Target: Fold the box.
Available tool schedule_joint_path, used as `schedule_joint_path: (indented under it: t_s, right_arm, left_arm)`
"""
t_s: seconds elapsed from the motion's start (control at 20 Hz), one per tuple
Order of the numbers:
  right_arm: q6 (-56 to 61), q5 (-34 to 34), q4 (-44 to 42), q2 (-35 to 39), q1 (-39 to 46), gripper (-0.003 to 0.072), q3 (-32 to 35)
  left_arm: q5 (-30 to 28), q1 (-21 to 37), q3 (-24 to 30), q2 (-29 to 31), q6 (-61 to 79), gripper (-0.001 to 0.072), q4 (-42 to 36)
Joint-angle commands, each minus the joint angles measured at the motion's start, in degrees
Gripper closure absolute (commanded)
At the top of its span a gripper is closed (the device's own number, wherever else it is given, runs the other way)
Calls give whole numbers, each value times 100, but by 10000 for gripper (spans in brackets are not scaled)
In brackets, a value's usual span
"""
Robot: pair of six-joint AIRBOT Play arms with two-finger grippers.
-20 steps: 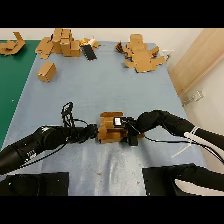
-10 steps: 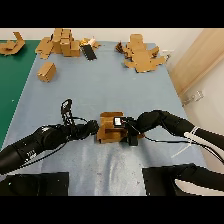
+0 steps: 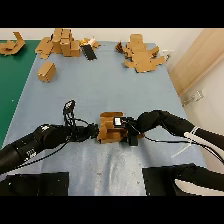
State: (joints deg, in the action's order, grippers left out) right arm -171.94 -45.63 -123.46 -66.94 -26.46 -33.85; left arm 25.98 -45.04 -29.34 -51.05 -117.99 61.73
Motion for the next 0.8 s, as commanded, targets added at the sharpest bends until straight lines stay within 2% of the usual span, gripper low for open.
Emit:
schedule_joint_path:
  t_s: [0.0,0.05,0.1,0.2,0.3,0.5,0.75]
  right_arm:
    - [0,-9,-2,-2,-7,168,2]
    - [0,-11,-2,-2,-7,168,2]
    - [0,-11,0,-2,-7,168,2]
    - [0,-9,0,-2,-7,168,0]
    - [2,-11,0,-2,-7,168,2]
    - [2,-35,0,-2,-7,168,2]
    - [2,-39,0,-2,-7,168,2]
  left_arm:
    - [219,0,-214,-4,273,279,2]
    - [330,0,-284,-4,343,277,4]
    - [417,0,-328,-4,361,245,26]
    - [629,0,-378,-96,356,241,31]
    - [876,-44,-494,-378,358,241,26]
    - [933,-433,-1056,-1145,363,241,295]
    - [1672,-490,-1681,-1814,-181,241,1023]
